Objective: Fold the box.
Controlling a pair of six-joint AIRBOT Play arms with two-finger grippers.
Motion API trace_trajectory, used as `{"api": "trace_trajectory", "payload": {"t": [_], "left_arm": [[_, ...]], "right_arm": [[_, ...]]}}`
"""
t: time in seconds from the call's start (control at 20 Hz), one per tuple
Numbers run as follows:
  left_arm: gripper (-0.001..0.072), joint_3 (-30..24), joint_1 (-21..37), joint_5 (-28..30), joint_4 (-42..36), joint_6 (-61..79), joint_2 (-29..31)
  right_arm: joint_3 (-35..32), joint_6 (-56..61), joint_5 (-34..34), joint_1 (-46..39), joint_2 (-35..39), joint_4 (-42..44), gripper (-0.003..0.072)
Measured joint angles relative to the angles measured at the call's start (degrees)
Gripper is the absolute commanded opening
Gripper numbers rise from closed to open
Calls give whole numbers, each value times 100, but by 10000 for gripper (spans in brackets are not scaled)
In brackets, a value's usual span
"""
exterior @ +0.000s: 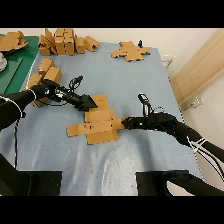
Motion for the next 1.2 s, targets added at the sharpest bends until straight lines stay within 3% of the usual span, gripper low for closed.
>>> {"api": "trace_trajectory", "payload": {"t": [0.05,0.1,0.15,0.2,0.4,0.45,0.5,0.55,0.75,0.85,0.9,0.95,1.2], "left_arm": [[578,0,0,-146,-37,26,-50],[489,0,-2,-284,-72,44,-101],[224,0,-2,-382,-87,57,-146],[154,0,-2,-448,-114,79,-181],[155,0,-17,-483,-282,219,-247],[196,0,-13,-444,-339,254,-256],[320,0,-13,-404,-376,284,-260],[359,0,-13,-380,-417,304,-262],[355,0,-13,-302,-485,363,-269],[128,0,-13,-280,-498,380,-269],[101,0,-13,-280,-498,404,-269],[4,0,-13,-280,-498,428,-269],[11,0,-13,-299,-520,520,-269]], "right_arm": [[0,-11,0,0,0,0,-3],[0,-24,0,0,0,2,-3],[0,-37,0,0,0,0,-3],[0,-39,0,0,0,0,-2],[0,-50,0,0,0,0,-3],[0,-55,0,0,0,0,-3],[0,-55,0,0,0,0,-3],[0,-57,0,0,0,2,-3],[0,-59,2,0,0,0,-3],[0,-59,4,0,0,0,-3],[0,-59,4,0,0,0,-3],[0,-59,2,0,0,0,-3],[0,-61,9,0,0,0,0]]}}
